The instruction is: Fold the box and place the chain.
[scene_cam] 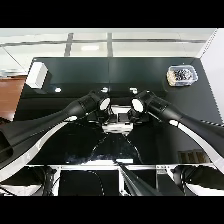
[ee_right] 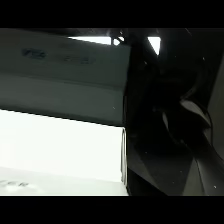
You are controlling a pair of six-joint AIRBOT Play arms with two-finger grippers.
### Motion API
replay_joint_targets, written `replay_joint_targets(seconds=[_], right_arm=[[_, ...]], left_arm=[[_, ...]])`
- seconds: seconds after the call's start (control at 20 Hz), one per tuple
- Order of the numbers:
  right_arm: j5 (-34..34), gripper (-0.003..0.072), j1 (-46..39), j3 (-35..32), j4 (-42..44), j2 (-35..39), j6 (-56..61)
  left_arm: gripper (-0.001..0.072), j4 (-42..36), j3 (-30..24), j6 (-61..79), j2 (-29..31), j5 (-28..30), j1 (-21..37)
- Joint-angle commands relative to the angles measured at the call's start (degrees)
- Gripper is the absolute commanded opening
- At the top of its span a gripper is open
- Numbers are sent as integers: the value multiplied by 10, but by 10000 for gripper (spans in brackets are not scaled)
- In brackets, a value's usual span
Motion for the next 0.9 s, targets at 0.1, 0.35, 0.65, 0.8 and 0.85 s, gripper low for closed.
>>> replay_joint_targets(seconds=[0.1,0.35,0.65,0.8,0.85], right_arm=[[26,241,7,6,-22,-5,38],[26,240,7,4,-22,-5,37],[21,240,7,2,-12,-20,33],[22,231,7,2,-4,-30,28],[21,8,7,2,-4,-30,29]], left_arm=[[27,0,0,0,0,-1,0],[27,0,0,0,0,-1,0],[27,0,0,0,0,-1,0],[27,0,0,0,0,-1,0],[27,0,0,0,0,-1,0]])
